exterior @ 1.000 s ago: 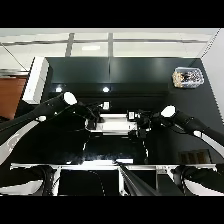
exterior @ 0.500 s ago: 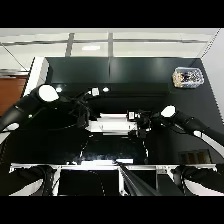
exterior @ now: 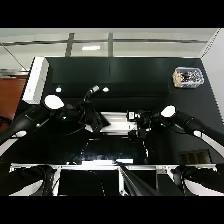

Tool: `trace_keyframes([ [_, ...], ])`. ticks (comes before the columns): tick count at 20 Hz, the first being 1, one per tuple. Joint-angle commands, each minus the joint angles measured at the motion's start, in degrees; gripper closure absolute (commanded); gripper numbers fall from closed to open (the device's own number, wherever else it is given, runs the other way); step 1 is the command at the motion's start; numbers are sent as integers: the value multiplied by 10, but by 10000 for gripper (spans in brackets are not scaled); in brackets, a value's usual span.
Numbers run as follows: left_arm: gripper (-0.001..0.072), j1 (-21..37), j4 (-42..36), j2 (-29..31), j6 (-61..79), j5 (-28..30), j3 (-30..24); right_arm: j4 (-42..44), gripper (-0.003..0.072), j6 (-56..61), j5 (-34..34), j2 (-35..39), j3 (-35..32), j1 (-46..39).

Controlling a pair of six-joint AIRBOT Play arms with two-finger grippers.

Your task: Fold the box and place the chain.

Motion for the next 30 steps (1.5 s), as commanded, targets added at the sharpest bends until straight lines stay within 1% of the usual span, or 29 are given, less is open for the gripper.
trace_keyframes([
  [1,681,-4,-116,-32,26,174,-5,0,504,0,0,0,0,0],
  [2,681,-3,-115,-43,41,196,1,0,504,0,0,0,0,0],
  [3,681,-3,-112,-59,62,202,8,0,504,0,0,0,0,0],
  [4,681,-4,-89,-78,74,191,15,0,503,0,0,0,0,0],
  [7,682,-3,22,-136,49,105,49,0,503,0,0,0,0,0],
  [10,682,-4,87,-159,13,75,76,0,503,0,0,0,0,0],
  [12,682,-4,118,-159,13,68,88,0,503,0,0,0,0,0],
  [13,682,-1,142,-156,13,55,100,0,503,0,0,0,0,0],
  [16,682,17,221,-127,-53,-7,140,0,503,0,0,0,0,0],
  [17,682,24,249,-108,-83,-18,141,0,503,0,0,0,0,0],
  [19,682,39,298,-62,-129,-41,133,0,503,0,0,0,0,0],
  [20,682,48,305,-40,-137,-50,122,0,503,0,0,0,0,0],
  [23,681,71,287,7,-131,-61,73,0,503,0,0,0,0,0],
  [25,682,67,257,9,-27,-98,43,0,503,0,0,0,0,0],
  [26,681,61,264,5,8,-104,29,0,503,0,0,0,0,0],
  [28,681,57,285,-10,19,-96,9,0,503,0,0,0,0,0],
  [30,682,57,311,-30,19,-94,7,0,503,0,0,0,0,0],
])
